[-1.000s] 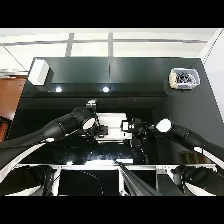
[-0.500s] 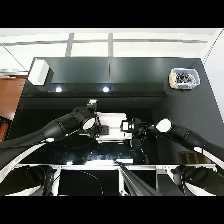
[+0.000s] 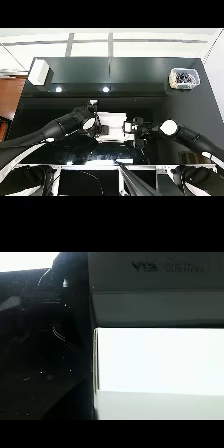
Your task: Fold the box and place the chain.
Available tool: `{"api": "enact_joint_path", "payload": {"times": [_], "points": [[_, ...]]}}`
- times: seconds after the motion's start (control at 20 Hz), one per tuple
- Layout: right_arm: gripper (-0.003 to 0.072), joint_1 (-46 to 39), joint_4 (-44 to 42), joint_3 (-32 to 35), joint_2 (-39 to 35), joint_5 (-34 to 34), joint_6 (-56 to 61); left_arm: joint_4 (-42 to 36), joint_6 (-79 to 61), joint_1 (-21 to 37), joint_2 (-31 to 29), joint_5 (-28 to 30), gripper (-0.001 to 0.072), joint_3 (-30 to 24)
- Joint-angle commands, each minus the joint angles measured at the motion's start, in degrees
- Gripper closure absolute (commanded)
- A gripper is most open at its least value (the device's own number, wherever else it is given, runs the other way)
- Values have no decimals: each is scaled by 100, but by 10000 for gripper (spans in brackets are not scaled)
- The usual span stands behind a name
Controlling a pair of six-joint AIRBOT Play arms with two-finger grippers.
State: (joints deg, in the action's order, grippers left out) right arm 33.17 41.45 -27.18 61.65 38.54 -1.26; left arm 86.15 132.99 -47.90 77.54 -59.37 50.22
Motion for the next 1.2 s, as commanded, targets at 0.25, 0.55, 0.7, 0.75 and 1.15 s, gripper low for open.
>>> {"api": "enact_joint_path", "payload": {"times": [0.25, 0.55, 0.7, 0.75, 1.15], "points": [[157, 17, 498, -7, -243, 173, 61, 20, -15, 0, 2, -63, 681, 7], [387, 17, -494, -4, -76, 192, 63, 20, -15, 0, 2, -63, 682, 7], [387, 17, -901, -7, 83, 125, 61, 20, -15, 0, 2, -61, 682, 7], [386, 33, -970, -7, 125, 125, 63, 20, -15, 0, 2, -61, 681, 7], [387, 435, -1139, -7, 326, -437, 63, 15, -13, 0, 2, -66, 681, 7]]}}
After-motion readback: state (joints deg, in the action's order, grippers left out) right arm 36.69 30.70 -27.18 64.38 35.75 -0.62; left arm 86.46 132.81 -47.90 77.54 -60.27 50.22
